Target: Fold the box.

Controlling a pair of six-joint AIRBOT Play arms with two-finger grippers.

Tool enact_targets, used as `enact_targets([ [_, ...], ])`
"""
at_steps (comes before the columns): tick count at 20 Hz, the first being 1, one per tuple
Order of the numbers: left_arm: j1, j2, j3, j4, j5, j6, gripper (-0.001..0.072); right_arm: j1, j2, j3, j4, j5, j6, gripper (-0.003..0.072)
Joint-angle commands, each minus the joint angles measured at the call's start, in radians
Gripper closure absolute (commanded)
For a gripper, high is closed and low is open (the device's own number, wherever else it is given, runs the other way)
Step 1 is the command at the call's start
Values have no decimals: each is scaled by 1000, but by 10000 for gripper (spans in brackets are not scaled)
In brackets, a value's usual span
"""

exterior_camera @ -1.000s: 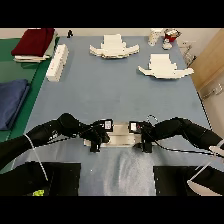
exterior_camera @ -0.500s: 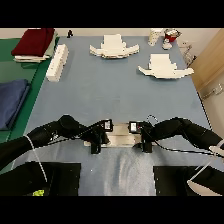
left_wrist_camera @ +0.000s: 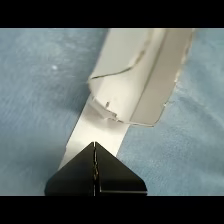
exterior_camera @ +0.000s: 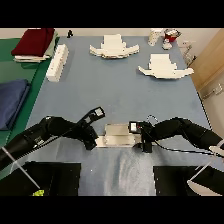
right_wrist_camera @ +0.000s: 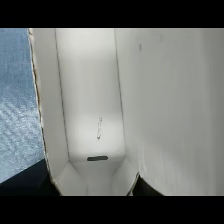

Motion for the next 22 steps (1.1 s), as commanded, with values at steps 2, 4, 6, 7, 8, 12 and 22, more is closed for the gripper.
enact_targets([
  [2,80,122,13,387,-122,-682,694,0,1,0,0,0,0,244],
  [4,201,111,12,413,-200,-746,695,0,1,0,0,0,0,244],
  [6,339,72,9,331,-260,-712,695,0,1,0,0,0,0,245],
  [7,396,45,2,241,-282,-648,695,0,1,0,0,0,0,244],
  [8,430,19,-11,140,-295,-582,695,0,1,0,0,0,0,244],
  [12,350,-66,-81,-167,-224,-472,697,0,1,0,0,0,0,245],
  [22,78,-103,-23,-345,-47,-483,697,0,1,0,0,0,0,244],
])
